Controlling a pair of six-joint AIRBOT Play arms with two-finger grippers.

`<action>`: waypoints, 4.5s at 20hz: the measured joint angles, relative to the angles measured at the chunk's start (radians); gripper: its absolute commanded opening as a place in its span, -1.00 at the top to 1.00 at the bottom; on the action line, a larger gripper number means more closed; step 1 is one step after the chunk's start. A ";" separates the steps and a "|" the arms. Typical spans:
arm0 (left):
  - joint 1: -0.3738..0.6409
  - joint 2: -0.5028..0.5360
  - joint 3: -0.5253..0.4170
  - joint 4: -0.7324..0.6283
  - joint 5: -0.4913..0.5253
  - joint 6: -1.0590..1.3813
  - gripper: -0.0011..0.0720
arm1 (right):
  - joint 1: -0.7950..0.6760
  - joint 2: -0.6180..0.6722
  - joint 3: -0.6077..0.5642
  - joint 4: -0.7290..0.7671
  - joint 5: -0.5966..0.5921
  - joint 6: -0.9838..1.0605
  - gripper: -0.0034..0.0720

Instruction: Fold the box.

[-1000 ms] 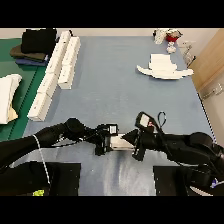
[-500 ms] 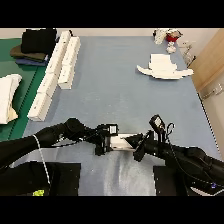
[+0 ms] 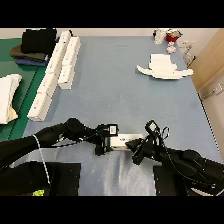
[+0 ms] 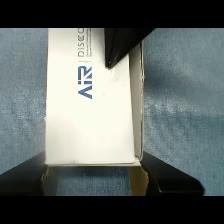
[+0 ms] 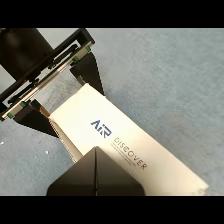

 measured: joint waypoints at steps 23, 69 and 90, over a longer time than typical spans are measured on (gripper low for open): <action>0.000 0.000 0.000 -0.004 -0.002 -0.003 -0.43 | 0.002 0.077 0.013 -0.013 -0.035 0.003 0.90; 0.016 0.022 0.014 0.000 0.011 -0.054 -0.43 | -0.822 -0.692 1.011 -0.412 -1.080 0.020 0.90; 0.869 0.237 0.018 0.703 0.109 -1.117 -0.43 | -0.822 -0.692 1.011 -0.412 -1.080 0.020 0.90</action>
